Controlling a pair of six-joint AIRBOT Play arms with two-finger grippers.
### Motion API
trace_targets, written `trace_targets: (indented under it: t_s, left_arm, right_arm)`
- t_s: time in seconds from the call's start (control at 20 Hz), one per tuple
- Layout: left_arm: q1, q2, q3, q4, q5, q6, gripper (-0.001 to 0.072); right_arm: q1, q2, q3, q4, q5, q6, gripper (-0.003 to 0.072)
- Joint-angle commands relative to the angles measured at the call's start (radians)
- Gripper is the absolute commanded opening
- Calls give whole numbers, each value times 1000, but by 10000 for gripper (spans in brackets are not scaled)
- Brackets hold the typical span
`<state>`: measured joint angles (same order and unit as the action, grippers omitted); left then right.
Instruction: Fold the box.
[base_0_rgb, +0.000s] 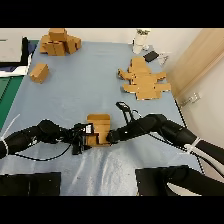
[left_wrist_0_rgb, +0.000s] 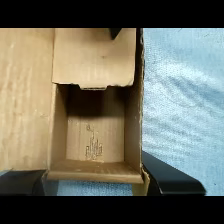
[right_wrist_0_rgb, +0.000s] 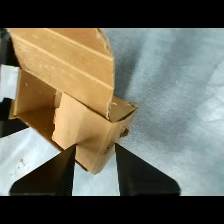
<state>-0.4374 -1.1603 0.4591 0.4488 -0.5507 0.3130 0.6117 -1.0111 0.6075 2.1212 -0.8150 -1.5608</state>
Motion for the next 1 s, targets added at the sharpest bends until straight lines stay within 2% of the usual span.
trace_targets:
  t_s: [0.0, 0.15, 0.4, 0.6, 0.65, 0.7, 0.85, 0.9, 0.95]
  left_arm:
    - [1, 0, 0, 0, 0, 0, 507]
    - [1, 0, 0, 0, 0, 0, 507]
    - [1, 0, 0, 0, 0, 0, 506]
    - [1, 0, 0, 0, 0, 0, 507]
    - [1, 0, 0, 0, 0, 0, 507]
    - [1, 0, 0, 0, 0, 0, 506]
    - [1, 0, 0, 0, 0, 0, 507]
    - [1, 0, 0, 0, 0, 0, 507]
    - [1, 0, 0, 0, 0, 0, 506]
  right_arm:
    - [150, -77, 123, -394, -31, 500, 382]
    - [260, -198, 260, -559, -200, 737, 382]
    - [357, -395, 457, -693, -476, 821, 381]
    - [361, -408, 484, -698, -474, 848, 381]
    - [361, -410, 485, -699, -474, 850, 362]
    - [362, -416, 485, -698, -473, 850, 311]
    - [362, -439, 485, -676, -472, 850, 260]
    - [363, -446, 485, -672, -472, 849, 106]
    - [368, -447, 485, -674, -472, 849, 4]
